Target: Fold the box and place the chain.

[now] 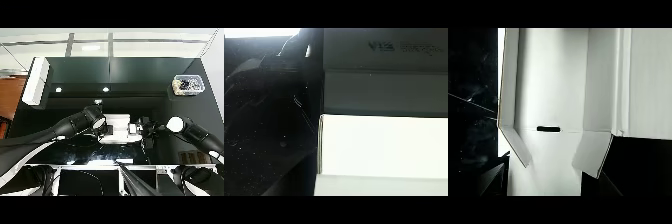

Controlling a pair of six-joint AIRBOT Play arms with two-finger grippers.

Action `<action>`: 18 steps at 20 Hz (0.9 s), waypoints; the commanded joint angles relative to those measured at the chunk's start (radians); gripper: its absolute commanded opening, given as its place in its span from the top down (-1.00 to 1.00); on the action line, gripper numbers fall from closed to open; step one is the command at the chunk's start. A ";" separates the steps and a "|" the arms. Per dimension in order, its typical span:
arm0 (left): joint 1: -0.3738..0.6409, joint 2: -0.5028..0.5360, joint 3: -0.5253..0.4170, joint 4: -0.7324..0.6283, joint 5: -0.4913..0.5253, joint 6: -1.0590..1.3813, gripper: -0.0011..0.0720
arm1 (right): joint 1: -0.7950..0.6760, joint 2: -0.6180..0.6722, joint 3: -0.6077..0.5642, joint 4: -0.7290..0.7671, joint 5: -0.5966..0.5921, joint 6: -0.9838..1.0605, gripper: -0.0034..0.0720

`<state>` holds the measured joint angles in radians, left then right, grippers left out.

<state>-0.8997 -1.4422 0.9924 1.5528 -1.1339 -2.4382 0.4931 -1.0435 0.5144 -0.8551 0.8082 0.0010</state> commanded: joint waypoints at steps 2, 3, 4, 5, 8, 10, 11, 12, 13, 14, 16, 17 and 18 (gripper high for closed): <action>0.000 0.000 0.000 0.002 0.008 -0.001 0.88 | 0.001 -0.035 0.000 0.108 -0.017 -0.106 -0.40; 0.000 0.000 0.000 0.002 0.007 -0.001 0.88 | 0.001 -0.035 0.000 0.123 -0.014 -0.102 -0.07; 0.000 0.000 0.000 0.002 0.007 -0.001 0.88 | 0.002 -0.035 0.000 0.140 -0.006 -0.095 0.13; 0.000 0.000 0.000 0.002 0.007 -0.001 0.88 | 0.002 -0.037 0.000 0.163 -0.004 -0.090 0.15; 0.000 0.000 0.000 0.002 0.008 -0.001 0.88 | 0.002 -0.043 0.000 0.218 0.008 -0.084 0.59; 0.000 0.000 0.000 0.002 0.007 -0.001 0.88 | 0.002 -0.058 0.000 0.259 -0.004 -0.084 0.59; 0.000 0.000 0.000 0.002 0.007 -0.001 0.88 | 0.002 -0.068 0.000 0.291 -0.011 -0.084 0.59; 0.000 0.000 0.000 0.002 0.007 -0.001 0.88 | 0.002 -0.079 0.000 0.335 -0.012 -0.085 0.59; 0.000 0.000 0.000 0.002 0.007 -0.001 0.88 | 0.002 -0.088 0.000 0.371 -0.023 -0.085 0.59; -0.001 0.000 0.000 0.002 0.009 -0.001 0.88 | 0.003 -0.093 0.000 0.396 -0.032 -0.085 0.59; 0.000 0.000 0.000 0.002 0.016 -0.001 0.88 | 0.017 -0.098 0.000 0.398 -0.048 -0.085 0.59; 0.000 0.000 0.000 0.002 0.016 -0.001 0.88 | 0.024 -0.100 0.000 0.389 -0.051 -0.085 0.59; 0.000 0.000 0.000 0.002 0.015 -0.001 0.88 | 0.030 -0.101 0.000 0.378 -0.051 -0.084 0.59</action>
